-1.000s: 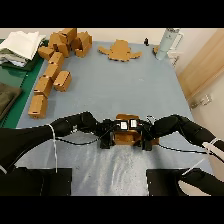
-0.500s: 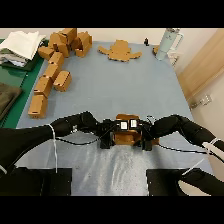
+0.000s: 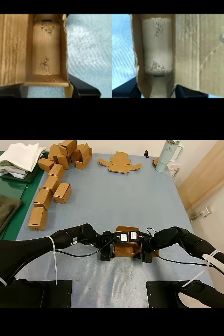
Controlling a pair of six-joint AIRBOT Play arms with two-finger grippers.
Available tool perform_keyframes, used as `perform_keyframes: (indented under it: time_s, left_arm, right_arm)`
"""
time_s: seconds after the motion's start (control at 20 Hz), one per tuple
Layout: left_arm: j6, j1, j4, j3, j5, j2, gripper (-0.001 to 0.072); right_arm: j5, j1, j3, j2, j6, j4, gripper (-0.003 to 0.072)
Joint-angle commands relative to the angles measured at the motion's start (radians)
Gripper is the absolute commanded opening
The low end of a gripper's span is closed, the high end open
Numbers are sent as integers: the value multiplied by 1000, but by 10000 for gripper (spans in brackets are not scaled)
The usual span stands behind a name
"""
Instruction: Fold the box.
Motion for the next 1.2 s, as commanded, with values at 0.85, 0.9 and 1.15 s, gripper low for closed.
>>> perform_keyframes:
  time_s: [0.85,0.9,1.15]
  left_arm:
    - [0,0,0,1,0,-1,512]
    - [1,0,0,1,0,-1,512]
    - [0,0,0,1,0,-1,512]
  right_arm:
    - [-185,-3,18,283,451,-282,720]
    - [-235,-2,18,331,459,-274,720]
    - [-347,-2,17,502,639,-142,691]
